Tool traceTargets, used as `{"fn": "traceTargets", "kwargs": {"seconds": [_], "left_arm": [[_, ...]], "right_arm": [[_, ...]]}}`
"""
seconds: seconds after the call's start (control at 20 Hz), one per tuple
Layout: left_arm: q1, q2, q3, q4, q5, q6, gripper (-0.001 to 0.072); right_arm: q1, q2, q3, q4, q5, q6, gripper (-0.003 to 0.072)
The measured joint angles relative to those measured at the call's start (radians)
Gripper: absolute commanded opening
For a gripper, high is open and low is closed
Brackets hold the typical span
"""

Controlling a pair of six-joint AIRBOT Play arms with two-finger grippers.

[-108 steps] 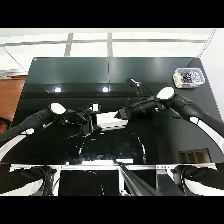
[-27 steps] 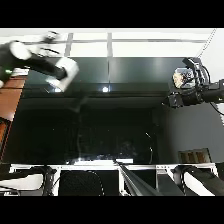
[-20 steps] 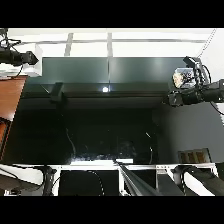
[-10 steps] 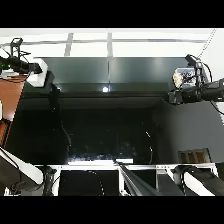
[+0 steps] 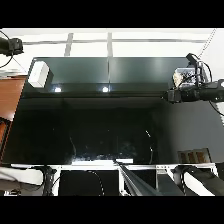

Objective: Fold the box and place the chain.

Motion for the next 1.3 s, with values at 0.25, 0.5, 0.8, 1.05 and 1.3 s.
{"fn": "traceTargets", "kwargs": {"seconds": [0.25, 0.5, 0.8, 1.05, 1.3], "left_arm": [[-0.139, 0.461, -0.711, -0.061, 0.245, 0.024, 0.0024], [-0.221, 0.774, -1.162, -0.048, 0.368, 0.03, 0.0025], [-0.238, 0.878, -1.288, -0.042, 0.367, 0.03, 0.0025], [-0.241, 0.89, -1.304, -0.04, 0.364, 0.031, 0.0025], [-0.241, 0.892, -1.308, -0.04, 0.365, 0.031, 0.0025]], "right_arm": [[0.04, 0.0, -0.112, -0.018, -0.207, -0.01, 0.0015], [0.051, 0.0, -0.164, -0.06, -0.363, -0.012, 0.0016], [0.054, 0.0, -0.175, -0.08, -0.406, -0.013, 0.0015], [0.054, 0.0, -0.177, -0.083, -0.415, -0.013, 0.0016], [0.054, 0.0, -0.177, -0.084, -0.416, -0.013, 0.0016]]}}
